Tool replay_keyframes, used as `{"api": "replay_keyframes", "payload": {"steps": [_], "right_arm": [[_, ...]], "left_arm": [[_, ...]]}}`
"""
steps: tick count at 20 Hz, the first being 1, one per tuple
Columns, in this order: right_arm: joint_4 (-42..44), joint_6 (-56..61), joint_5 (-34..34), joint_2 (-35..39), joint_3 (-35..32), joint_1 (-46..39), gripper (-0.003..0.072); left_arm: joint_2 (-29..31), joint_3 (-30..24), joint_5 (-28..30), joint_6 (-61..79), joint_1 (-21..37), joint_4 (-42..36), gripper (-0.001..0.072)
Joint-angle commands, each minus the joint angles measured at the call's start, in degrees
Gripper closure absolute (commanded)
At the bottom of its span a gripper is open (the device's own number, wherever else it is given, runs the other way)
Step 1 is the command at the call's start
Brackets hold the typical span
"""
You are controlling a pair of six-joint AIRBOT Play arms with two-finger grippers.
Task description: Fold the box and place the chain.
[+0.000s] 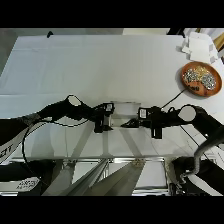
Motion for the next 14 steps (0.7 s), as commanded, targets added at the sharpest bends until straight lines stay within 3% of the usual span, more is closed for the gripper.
{"api": "replay_keyframes", "payload": {"steps": [1, 7, 14], "right_arm": [[-2.40, 2.95, 0.15, 4.31, 0.09, 0.00, 0.0674], [2.16, 9.31, 7.21, 7.48, 8.70, 1.22, 0.0674], [5.05, 14.32, 2.89, 5.27, 15.50, 9.86, 0.0674]], "left_arm": [[0.02, -0.02, 0.07, 0.07, 0.04, 0.02, 0.0394], [0.02, -0.02, 0.07, 0.09, 0.04, 0.02, 0.0394], [0.02, -0.02, 0.04, 0.07, 0.04, 0.02, 0.0394]]}}
